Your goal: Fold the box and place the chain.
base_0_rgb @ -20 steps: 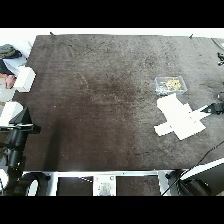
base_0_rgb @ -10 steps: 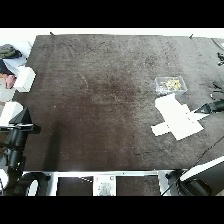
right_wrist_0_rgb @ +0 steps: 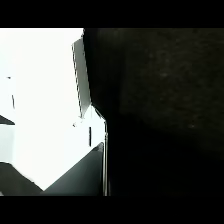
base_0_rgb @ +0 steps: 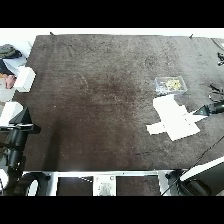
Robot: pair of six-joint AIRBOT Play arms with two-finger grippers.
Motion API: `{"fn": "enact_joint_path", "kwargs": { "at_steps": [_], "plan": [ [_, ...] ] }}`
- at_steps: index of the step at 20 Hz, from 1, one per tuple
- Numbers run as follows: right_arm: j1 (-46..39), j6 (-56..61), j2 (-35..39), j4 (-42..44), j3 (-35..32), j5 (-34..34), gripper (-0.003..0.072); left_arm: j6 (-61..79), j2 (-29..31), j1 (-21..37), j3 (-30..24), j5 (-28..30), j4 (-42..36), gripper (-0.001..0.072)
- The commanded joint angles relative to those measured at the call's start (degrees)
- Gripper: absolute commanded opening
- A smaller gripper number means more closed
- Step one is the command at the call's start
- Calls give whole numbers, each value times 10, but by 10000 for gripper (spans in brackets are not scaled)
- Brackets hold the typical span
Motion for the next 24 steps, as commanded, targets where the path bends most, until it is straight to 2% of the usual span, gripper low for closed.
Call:
{"fn": "enact_joint_path", "kwargs": {
  "at_steps": [1, 6, 9, 12, 15, 17, 20, 22, 24],
  "plan": [
    [0, 6, 26, 65, -75, 1, -10, 0, 0, 0, 0, 0, 0, 12],
    [24, -50, 104, 173, -275, -21, -13, 0, 0, 0, 0, 0, 0, 12],
    [67, -92, 175, 226, -388, -103, -13, 0, 0, 0, 0, 0, 0, 12],
    [129, -136, 237, 333, -488, -180, -13, 0, 0, 0, 0, 0, 0, 13],
    [214, -136, 288, 415, -563, -286, -13, 0, 0, 0, 0, 0, 0, 12],
    [280, -129, 310, 457, -589, -354, -13, 0, 0, 0, 1, 0, 0, 12],
    [374, -116, 314, 555, -587, -425, -14, 0, 0, 0, 2, 0, 0, 12],
    [443, -116, 314, 564, -564, -490, -13, 0, 0, 0, 2, 16, 0, 12],
    [497, -109, 312, 564, -540, -581, -13, -6, 0, 0, 2, 5, 0, 12]
  ]
}}
